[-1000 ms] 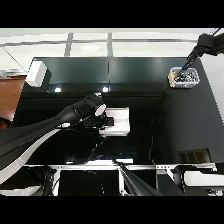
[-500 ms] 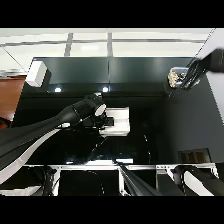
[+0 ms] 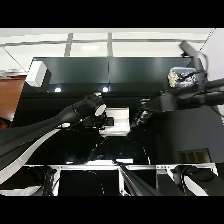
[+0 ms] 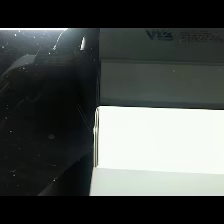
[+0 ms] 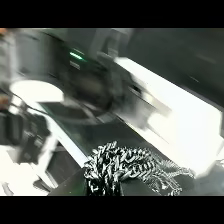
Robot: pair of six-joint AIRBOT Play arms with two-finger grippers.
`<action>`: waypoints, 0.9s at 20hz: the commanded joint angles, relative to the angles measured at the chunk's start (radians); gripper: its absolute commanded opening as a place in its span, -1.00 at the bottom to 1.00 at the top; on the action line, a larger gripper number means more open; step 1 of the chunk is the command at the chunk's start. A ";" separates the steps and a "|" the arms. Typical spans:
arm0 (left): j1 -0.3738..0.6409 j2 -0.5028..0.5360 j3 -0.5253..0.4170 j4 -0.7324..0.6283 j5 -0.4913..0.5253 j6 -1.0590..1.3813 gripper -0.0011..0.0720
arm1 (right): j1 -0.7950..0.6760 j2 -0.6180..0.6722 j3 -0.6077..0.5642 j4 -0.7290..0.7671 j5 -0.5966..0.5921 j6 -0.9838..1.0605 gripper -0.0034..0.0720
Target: Fold the box and place the chain.
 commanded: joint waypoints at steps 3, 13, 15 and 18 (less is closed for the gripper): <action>0.000 0.000 0.001 0.001 0.000 0.001 -0.89 | 0.151 -0.061 -0.048 0.072 -0.270 0.006 -0.88; 0.000 0.000 0.001 0.001 0.000 0.002 -0.89 | 0.256 -0.248 -0.100 -0.024 -0.302 0.007 -0.87; 0.000 0.000 0.001 0.001 0.000 0.003 -0.89 | 0.291 -0.268 -0.100 -0.040 -0.333 0.008 -0.87; 0.000 0.000 0.001 0.001 0.000 0.004 -0.89 | 0.299 -0.269 -0.100 -0.159 -0.349 0.076 -0.85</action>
